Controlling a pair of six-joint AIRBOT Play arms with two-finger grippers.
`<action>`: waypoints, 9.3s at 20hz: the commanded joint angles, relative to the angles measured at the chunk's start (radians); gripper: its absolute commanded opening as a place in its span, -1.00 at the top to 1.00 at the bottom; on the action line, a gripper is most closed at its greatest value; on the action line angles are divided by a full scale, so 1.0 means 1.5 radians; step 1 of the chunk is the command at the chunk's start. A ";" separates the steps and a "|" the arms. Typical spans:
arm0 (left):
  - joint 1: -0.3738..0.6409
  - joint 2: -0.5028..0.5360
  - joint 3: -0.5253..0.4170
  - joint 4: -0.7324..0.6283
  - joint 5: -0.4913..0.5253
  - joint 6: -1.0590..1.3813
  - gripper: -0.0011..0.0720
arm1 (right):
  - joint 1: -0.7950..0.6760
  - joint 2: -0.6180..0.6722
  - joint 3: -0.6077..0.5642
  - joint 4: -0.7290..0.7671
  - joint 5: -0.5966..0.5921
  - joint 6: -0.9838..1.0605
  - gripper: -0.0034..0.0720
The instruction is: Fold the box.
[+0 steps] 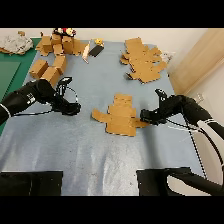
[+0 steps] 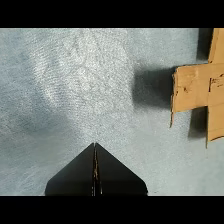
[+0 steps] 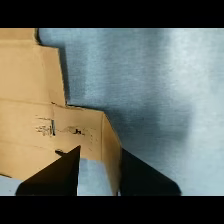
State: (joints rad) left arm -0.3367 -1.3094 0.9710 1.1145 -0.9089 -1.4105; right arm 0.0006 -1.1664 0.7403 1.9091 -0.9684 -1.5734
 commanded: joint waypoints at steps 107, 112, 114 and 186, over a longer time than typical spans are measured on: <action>-0.100 0.047 -0.238 -0.643 0.056 1.210 0.94 | -0.007 0.192 -0.139 0.281 0.111 -0.108 0.12; -0.144 0.047 -0.238 -0.606 0.127 1.207 0.94 | -0.007 0.192 -0.139 0.281 0.116 -0.108 0.12; -0.168 0.048 -0.238 -0.587 0.129 1.207 0.94 | -0.007 0.192 -0.139 0.280 0.116 -0.108 0.12; -0.180 0.067 -0.238 -0.563 0.082 1.114 0.94 | 1.021 0.226 -0.269 -0.571 0.099 0.316 -0.43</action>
State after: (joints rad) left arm -0.6071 -1.2091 0.6136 0.2695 -0.7860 0.2607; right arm 1.5314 -0.7990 0.3382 1.1309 -0.8227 -1.1450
